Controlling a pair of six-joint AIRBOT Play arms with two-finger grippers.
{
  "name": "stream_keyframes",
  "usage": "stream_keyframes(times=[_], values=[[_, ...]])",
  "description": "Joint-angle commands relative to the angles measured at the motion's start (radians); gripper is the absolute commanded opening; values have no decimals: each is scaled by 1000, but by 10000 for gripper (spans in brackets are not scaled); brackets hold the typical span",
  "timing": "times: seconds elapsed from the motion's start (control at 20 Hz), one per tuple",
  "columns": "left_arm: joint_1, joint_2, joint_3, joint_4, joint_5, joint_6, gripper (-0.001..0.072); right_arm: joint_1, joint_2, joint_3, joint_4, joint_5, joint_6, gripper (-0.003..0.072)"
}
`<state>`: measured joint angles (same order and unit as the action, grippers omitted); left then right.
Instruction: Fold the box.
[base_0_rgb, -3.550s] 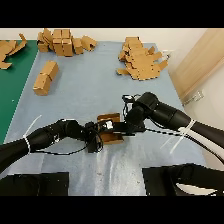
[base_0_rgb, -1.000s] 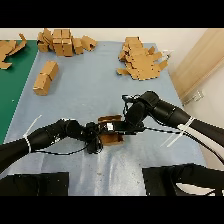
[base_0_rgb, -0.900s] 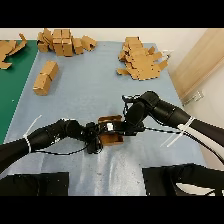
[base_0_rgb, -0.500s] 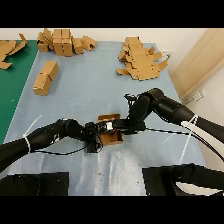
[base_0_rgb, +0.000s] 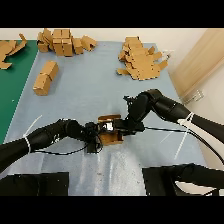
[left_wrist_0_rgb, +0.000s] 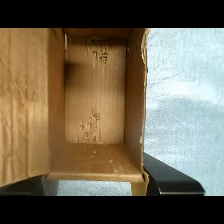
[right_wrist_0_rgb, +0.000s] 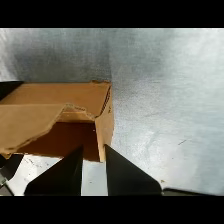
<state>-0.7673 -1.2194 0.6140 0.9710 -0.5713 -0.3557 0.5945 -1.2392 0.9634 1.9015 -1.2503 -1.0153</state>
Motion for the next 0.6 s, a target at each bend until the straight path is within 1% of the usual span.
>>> stream_keyframes(times=[0.0,0.1,0.35,0.55], values=[[0,-1,0,-1,-1,0,464,-23,-2,-1,24,-6,-32,212],[0,-1,0,-1,-1,0,464,-33,-2,-1,49,-6,-52,212],[1,-1,0,0,-1,0,464,-43,0,0,40,-11,-53,212],[0,-1,0,26,-14,0,464,-95,0,16,40,-43,-82,212]])
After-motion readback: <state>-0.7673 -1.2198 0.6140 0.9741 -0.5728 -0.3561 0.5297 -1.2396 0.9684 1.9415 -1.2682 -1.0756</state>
